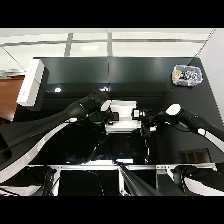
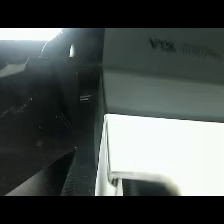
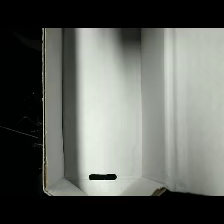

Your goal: Fold the box and place the chain.

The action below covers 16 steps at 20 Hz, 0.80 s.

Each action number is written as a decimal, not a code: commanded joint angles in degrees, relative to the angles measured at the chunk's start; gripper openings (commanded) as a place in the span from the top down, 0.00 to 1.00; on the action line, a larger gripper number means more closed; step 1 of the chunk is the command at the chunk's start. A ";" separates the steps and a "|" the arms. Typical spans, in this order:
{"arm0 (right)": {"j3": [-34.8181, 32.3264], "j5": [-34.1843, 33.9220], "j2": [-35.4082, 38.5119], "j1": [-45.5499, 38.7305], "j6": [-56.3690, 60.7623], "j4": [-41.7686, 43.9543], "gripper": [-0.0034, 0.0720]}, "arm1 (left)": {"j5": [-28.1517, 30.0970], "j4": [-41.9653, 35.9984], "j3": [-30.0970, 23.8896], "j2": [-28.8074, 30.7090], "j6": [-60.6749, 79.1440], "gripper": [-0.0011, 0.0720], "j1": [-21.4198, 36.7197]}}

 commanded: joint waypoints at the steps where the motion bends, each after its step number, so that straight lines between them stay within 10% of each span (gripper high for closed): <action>1: 0.00 -0.02 -0.02 0.04 -0.02 0.02 0.72 | -2.78 -0.24 1.90 -1.42 1.68 0.53 -0.48; 3: 0.00 0.00 -0.02 0.04 -0.02 0.02 0.72 | -2.73 -0.26 2.12 -1.46 1.64 0.53 -0.74; 7: 0.00 0.00 -0.02 0.04 -0.02 0.02 0.72 | -4.04 -0.07 2.10 -1.46 1.68 0.95 -0.66; 12: 0.00 0.00 -0.02 0.04 -0.02 0.02 0.72 | -4.02 -0.28 2.10 -1.42 1.66 0.95 -0.74; 13: 0.00 0.00 -0.02 0.04 -0.02 0.02 0.72 | -4.02 -0.28 2.12 -1.38 1.64 0.93 -0.76; 15: 0.00 0.00 -0.02 0.04 -0.02 0.02 0.72 | -4.42 -0.15 2.16 -1.31 1.62 0.42 -0.74; 16: 0.00 0.00 -0.02 0.04 -0.02 0.02 0.72 | -5.09 0.46 2.16 -1.25 1.57 0.33 -0.74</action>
